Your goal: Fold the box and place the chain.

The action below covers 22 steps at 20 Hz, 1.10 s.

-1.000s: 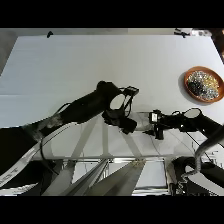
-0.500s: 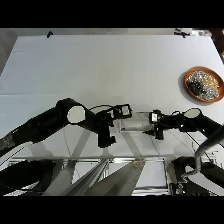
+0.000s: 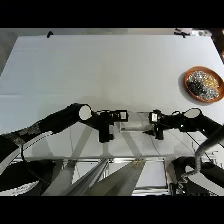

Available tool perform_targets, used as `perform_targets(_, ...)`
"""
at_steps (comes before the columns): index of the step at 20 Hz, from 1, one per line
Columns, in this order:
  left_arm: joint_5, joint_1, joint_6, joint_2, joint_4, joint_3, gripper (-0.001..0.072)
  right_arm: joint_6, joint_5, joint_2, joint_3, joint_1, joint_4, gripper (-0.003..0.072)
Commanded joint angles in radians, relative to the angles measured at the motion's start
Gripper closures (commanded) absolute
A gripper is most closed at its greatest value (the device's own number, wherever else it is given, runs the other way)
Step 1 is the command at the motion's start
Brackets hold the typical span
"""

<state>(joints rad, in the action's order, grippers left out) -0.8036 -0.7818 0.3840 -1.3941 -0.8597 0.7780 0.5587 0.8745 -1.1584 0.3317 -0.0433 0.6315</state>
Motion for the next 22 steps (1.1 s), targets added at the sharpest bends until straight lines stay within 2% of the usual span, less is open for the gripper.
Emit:
perform_targets(1, 0.061, 0.047, -0.128, -0.024, 0.072, -0.003, 0.0006, 0.000, 0.000, 0.000, 0.000, 0.000, 0.000, 0.0328)
perform_targets(7, 0.090, 0.061, -0.447, -0.032, 0.297, -0.003, 0.0003, 0.000, 0.000, 0.000, 0.000, 0.000, 0.000, 0.0328)
perform_targets(18, 0.088, 0.051, -0.541, -0.038, 0.268, -0.003, 0.0004, 0.000, 0.000, 0.000, 0.000, 0.000, 0.000, 0.0328)
perform_targets(22, 0.059, 0.045, -0.541, -0.039, 0.259, -0.003, 0.0004, 0.000, 0.000, 0.000, 0.000, 0.000, 0.000, 0.0328)
